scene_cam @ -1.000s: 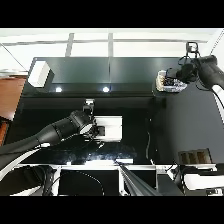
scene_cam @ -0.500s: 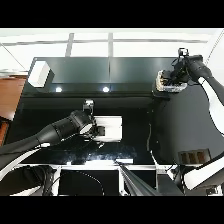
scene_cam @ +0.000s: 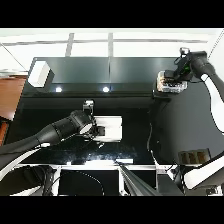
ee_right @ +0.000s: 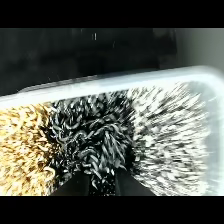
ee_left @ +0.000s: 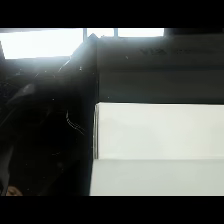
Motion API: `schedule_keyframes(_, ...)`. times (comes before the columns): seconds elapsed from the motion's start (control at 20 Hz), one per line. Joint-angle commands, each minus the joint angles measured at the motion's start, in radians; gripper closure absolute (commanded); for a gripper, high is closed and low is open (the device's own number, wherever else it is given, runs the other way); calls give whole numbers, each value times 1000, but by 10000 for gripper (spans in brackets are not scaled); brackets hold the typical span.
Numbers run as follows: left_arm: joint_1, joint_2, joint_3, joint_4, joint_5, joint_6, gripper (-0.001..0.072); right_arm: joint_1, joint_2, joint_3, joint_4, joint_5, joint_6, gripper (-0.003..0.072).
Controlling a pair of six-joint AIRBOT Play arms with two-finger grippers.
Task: Fold the box and place the chain.
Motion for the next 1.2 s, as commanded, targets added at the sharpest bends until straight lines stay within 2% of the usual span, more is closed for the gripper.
schedule_keyframes(0.0, 0, 0, 1, 0, 1, 1, 678, -18, 67, 61, 60, -58, -113, 661)
schedule_keyframes(0.2, 0, 0, 1, 0, 3, 1, 678, -37, 206, 61, 130, -45, -178, 661)
schedule_keyframes(0.65, 0, 0, 1, -19, 4, 1, 678, -74, 474, 61, 439, -105, -314, 659)
schedule_keyframes(0.9, 0, 0, 1, -19, 4, 5, 678, -64, 605, 61, 467, -117, -335, 660)
schedule_keyframes(1.05, 0, 0, 1, -19, 4, 5, 678, -64, 686, 61, 589, -119, -386, 659)
schedule_keyframes(1.15, 0, 0, 1, -19, 4, 5, 678, -57, 731, 61, 619, -135, -401, 660)
